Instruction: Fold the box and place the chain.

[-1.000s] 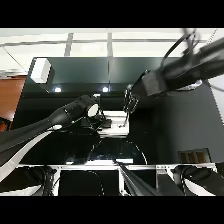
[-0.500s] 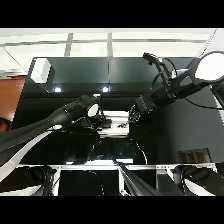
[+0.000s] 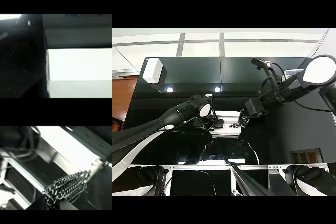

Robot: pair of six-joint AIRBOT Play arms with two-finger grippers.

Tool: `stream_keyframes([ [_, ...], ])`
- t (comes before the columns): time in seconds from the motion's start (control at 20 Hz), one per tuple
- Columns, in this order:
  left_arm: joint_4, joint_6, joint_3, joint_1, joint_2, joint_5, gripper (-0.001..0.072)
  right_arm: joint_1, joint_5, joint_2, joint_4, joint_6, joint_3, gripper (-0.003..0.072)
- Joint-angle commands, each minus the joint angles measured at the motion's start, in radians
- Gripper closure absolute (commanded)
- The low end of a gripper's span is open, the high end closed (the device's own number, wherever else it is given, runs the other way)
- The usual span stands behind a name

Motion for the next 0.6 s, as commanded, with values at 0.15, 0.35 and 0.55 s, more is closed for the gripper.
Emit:
stream_keyframes([
  [0.15, 0.000, 0.000, 0.000, 0.000, 0.000, 0.000, 0.0683, 0.090, -0.224, -0.002, 0.056, -0.003, -0.131, 0.0674],
  [0.35, 0.000, 0.000, 0.000, 0.000, 0.000, 0.000, 0.0683, 0.114, -0.397, -0.008, 0.067, 0.000, -0.245, 0.0673],
  [0.55, 0.000, 0.000, 0.000, 0.000, 0.000, 0.000, 0.0683, 0.133, -0.447, -0.012, 0.061, 0.020, -0.278, 0.0433],
])
